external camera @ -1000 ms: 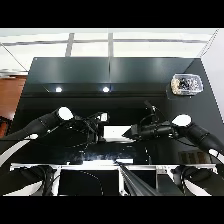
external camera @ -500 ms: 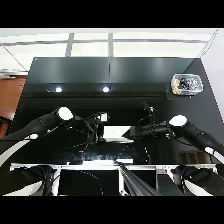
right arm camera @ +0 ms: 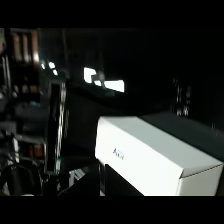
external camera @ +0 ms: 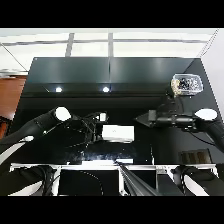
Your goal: Fold the box and place the chain.
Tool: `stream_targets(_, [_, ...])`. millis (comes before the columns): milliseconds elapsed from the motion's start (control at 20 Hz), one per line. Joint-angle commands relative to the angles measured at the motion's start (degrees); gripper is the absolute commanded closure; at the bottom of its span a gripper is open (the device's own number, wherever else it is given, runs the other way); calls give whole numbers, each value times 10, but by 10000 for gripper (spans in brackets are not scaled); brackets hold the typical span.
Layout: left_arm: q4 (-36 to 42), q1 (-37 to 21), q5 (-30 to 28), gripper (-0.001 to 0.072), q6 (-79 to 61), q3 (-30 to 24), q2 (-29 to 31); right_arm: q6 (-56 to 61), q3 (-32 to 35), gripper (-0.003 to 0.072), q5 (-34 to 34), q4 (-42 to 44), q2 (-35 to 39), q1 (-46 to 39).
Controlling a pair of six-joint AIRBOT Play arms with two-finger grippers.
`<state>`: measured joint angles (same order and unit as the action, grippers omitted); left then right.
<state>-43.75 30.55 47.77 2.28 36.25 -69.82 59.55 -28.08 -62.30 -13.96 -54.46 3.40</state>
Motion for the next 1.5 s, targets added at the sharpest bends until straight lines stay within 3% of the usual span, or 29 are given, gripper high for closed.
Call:
stream_targets(0, [-93,-3,-6,-1,82,0,55,-4,-1,639,-20,-1,8,-75])
stream_targets(150, [-97,-12,15,-1,132,1,95,-17,-1,639,-20,-3,8,-108])
stream_targets(300, [-61,10,26,0,134,31,93,-26,-1,638,-16,-16,7,-113])
stream_targets(500, [-52,70,-2,1,137,99,28,-30,-1,638,-10,-30,7,-113])
stream_targets(650, [5,96,-16,1,153,140,-26,-31,-1,638,-5,-33,7,-113])
stream_targets(1000, [15,123,-16,2,121,147,-71,-48,-1,638,4,-33,7,-113])
stream_targets(1450, [-2,123,15,2,125,147,-77,-54,-1,638,11,-33,7,-113])
